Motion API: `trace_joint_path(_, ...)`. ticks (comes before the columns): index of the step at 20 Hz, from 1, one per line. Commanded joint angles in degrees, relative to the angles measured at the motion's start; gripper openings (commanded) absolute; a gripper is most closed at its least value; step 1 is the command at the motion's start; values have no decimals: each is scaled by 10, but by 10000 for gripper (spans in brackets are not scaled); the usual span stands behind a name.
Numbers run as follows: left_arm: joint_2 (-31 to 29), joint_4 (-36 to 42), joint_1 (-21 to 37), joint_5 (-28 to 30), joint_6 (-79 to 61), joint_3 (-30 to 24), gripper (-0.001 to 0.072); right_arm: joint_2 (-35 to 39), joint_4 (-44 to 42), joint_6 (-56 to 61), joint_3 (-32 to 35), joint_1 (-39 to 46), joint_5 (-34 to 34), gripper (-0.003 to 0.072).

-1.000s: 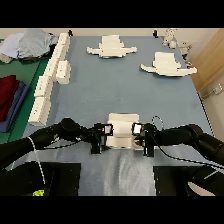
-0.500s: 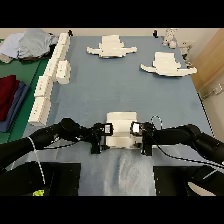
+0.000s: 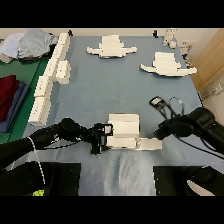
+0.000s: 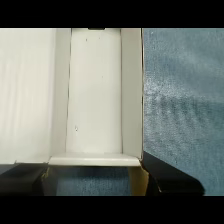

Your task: Fold the box.

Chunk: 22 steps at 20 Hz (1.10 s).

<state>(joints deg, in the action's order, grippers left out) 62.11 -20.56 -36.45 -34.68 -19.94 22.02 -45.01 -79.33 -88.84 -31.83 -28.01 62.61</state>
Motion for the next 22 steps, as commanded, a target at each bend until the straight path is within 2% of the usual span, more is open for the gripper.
trace_joint_path(1,0,0,0,1,0,0,451,-11,30,144,-26,134,115,1)
trace_joint_path(3,0,0,0,1,0,0,451,-25,-103,105,-15,252,108,0)
trace_joint_path(5,0,0,0,1,0,0,451,-49,-268,0,4,376,109,0)
trace_joint_path(8,0,0,0,1,0,0,451,-79,-374,-66,27,497,122,0)
trace_joint_path(16,0,0,0,1,0,0,451,-143,-480,-186,93,516,116,0)
trace_joint_path(22,0,0,0,1,0,0,451,-167,-547,-210,141,515,116,0)
